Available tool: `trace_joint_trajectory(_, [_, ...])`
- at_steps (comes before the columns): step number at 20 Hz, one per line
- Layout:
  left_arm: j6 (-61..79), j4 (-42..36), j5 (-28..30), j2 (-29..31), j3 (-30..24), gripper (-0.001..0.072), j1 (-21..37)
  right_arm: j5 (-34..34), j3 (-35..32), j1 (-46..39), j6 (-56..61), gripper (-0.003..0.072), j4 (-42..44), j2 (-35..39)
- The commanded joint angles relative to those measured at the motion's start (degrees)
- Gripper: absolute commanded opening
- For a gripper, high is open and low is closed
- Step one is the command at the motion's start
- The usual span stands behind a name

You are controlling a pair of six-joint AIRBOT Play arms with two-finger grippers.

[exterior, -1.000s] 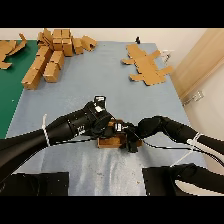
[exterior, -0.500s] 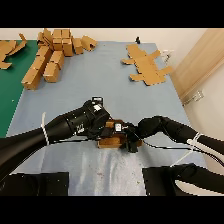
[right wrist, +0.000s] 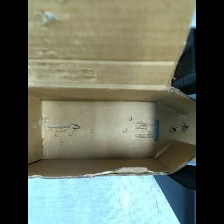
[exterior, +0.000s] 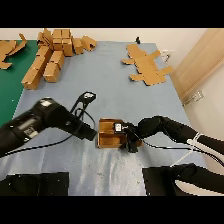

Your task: Fold the box.

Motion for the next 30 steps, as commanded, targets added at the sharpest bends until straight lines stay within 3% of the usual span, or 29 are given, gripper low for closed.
trace_joint_trajectory(1, [40.24,-10.34,10.08,1.25,-3.63,0.0011,11.67,0.02,0.00,0.02,0.00,0.0518,0.02,-0.02])
trace_joint_trajectory(3, [54.71,-10.49,17.35,-3.80,-3.04,0.0010,16.24,0.02,0.00,0.02,0.00,0.0518,0.00,-0.02])
trace_joint_trajectory(5, [63.17,-14.75,18.82,-9.62,-0.42,0.0010,19.54,0.02,0.00,0.02,0.00,0.0518,0.02,-0.02])
trace_joint_trajectory(6, [69.44,-20.13,16.76,-12.00,0.59,0.0010,21.00,0.02,0.00,0.02,0.00,0.0518,0.02,-0.02])
trace_joint_trajectory(8, [88.00,-36.59,5.18,-15.87,0.92,0.0010,24.55,0.02,0.00,0.02,0.00,0.0518,0.02,-0.02])
trace_joint_trajectory(10, [94.03,-42.32,-4.39,-18.75,0.87,0.0009,27.19,0.02,0.00,0.02,0.00,0.0518,0.02,-0.02])
trace_joint_trajectory(13, [94.84,-39.69,-1.11,-17.57,-3.65,0.0006,27.28,0.02,0.00,0.02,0.00,0.0517,0.02,-0.02])
trace_joint_trajectory(18, [104.04,-39.21,8.22,-8.61,-17.88,0.0011,24.68,0.02,0.00,0.02,0.00,0.0518,0.02,-0.02])
trace_joint_trajectory(20, [106.73,-39.91,8.02,-8.17,-19.56,0.0013,24.41,0.02,0.00,0.02,0.00,0.0518,0.02,-0.02])
trace_joint_trajectory(21, [106.75,-40.44,8.46,-8.15,-19.54,0.0151,23.89,0.02,0.00,0.02,0.00,0.0517,0.02,-0.02])
trace_joint_trajectory(22, [106.71,-41.31,9.27,-8.15,-19.54,0.0580,22.99,0.02,0.00,0.02,0.00,0.0518,0.02,-0.02])
trace_joint_trajectory(23, [106.40,-41.92,10.49,-8.15,-19.54,0.0714,21.90,0.02,0.00,0.02,0.00,0.0518,0.02,-0.02])
trace_joint_trajectory(30, [104.48,-40.96,19.61,-8.13,-19.54,0.0714,11.74,0.02,0.00,0.02,0.00,0.0518,0.02,-0.02])
